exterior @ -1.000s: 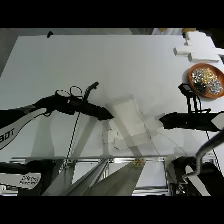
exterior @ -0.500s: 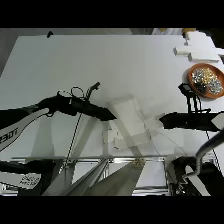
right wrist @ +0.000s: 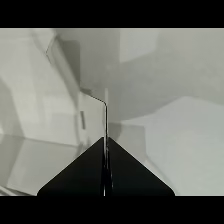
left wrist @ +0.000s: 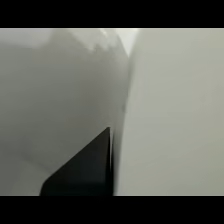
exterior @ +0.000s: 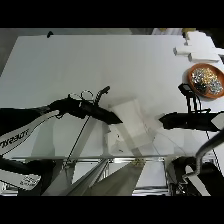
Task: Fold the box and place the chain.
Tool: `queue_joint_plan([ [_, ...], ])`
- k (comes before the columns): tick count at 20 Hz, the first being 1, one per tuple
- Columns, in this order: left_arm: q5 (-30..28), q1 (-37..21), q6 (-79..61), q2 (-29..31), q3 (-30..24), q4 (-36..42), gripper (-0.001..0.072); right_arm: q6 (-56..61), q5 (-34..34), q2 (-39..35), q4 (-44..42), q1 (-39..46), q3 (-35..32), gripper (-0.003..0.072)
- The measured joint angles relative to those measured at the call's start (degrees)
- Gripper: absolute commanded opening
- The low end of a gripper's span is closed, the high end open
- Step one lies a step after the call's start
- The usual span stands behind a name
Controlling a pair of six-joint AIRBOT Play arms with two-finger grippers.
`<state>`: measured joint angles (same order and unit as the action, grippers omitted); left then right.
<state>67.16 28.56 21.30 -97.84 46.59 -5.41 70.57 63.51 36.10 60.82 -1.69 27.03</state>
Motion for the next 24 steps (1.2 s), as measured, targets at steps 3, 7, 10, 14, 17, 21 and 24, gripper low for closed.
queue_joint_plan([
  [3,-0.7,-0.2,-3.3,1.4,0.0,-1.7,0.0002,0.0,-0.1,0.0,-0.3,0.0,0.0,0.0031],
  [7,-3.8,-0.2,-8.8,5.6,2.8,-7.2,0.0004,-0.4,-0.4,-0.1,-2.2,0.0,0.7,0.0248],
  [10,-5.0,0.4,-10.7,8.3,8.2,-17.6,0.0003,-0.5,-0.5,-0.1,-2.8,0.0,3.0,0.0248],
  [14,-5.5,1.3,-14.2,9.5,12.2,-26.7,0.0002,-0.7,-0.6,-0.1,-3.0,0.0,6.7,0.0248],
  [17,-7.3,1.9,-16.0,9.4,13.2,-29.9,0.0002,-0.8,-0.6,-0.1,-2.7,0.0,7.9,0.0248],
  [21,-10.6,3.1,-18.4,7.5,13.6,-30.6,0.0001,-0.8,-0.6,-0.1,-2.6,0.0,8.4,0.0248],
  [24,-12.5,3.8,-20.2,5.8,13.7,-29.4,0.0001,-0.8,-0.6,-0.1,-2.6,0.0,8.6,0.0248],
])
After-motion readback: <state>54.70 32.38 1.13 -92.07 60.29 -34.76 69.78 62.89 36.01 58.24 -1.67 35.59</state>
